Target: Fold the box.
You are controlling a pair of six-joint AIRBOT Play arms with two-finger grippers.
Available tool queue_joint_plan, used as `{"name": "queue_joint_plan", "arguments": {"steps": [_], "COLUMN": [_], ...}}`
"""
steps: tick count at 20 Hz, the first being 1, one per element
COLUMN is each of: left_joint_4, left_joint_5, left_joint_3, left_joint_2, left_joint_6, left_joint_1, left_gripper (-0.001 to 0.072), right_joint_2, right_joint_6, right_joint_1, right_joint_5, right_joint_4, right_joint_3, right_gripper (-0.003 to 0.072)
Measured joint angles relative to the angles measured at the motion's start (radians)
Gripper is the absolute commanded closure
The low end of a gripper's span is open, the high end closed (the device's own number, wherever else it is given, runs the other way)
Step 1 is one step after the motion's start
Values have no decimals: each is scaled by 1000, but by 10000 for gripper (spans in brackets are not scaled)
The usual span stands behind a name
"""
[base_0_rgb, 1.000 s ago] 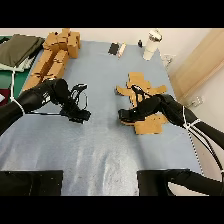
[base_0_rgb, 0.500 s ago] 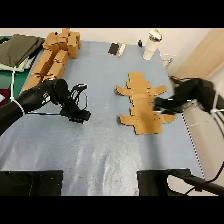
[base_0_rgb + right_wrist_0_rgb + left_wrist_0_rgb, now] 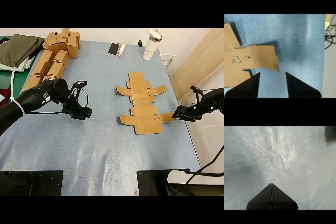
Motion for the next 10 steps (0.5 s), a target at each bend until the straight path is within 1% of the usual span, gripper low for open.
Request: {"name": "queue_joint_plan", "arguments": {"steps": [1, 2, 3, 5, 7, 10], "left_joint_4": [-8, -18, -31, -54, -77, -117], "left_joint_5": [3, 7, 9, 11, 13, 13], "left_joint_3": [0, 0, 0, 0, 0, 0], "left_joint_2": [0, 0, 0, 0, 0, 0], "left_joint_6": [0, 0, 0, 0, 1, 15], "left_joint_1": [0, 0, 0, 0, 0, 0], "left_gripper": [698, 698, 698, 697, 697, 697], "right_joint_2": [-21, -37, -52, -72, -86, -113], "right_joint_6": [-37, -69, -101, -150, -186, -213], "right_joint_1": [-6, -8, -7, 3, 23, 52], "right_joint_5": [1, 0, -5, -17, -22, -27], "right_joint_4": [20, 47, 77, 127, 165, 188], "right_joint_3": [1, 2, 3, 4, 5, 5], "right_gripper": [225, 286, 318, 329, 394, 402]}}
